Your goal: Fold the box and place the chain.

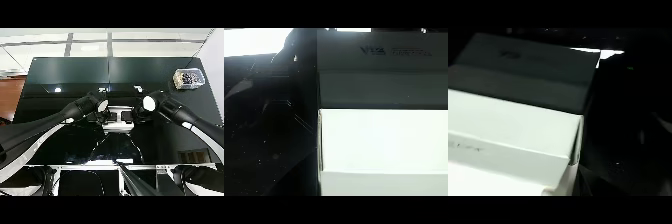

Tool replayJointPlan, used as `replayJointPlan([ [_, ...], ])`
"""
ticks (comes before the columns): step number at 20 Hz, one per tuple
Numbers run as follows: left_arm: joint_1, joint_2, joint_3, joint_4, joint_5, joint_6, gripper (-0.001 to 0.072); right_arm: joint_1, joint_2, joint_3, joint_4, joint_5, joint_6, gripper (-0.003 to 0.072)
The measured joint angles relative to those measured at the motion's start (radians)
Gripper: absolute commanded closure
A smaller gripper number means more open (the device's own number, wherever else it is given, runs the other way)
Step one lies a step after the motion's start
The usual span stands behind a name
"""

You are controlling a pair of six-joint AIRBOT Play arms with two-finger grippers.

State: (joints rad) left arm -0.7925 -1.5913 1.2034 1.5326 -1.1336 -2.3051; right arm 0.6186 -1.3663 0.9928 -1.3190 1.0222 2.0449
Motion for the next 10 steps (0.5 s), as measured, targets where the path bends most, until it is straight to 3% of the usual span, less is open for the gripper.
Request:
replayJointPlan([
  [10,0.000,0.000,0.000,0.000,0.000,0.002,0.0681,0.080,-0.068,0.047,-0.154,0.068,0.201,0.0370],
])
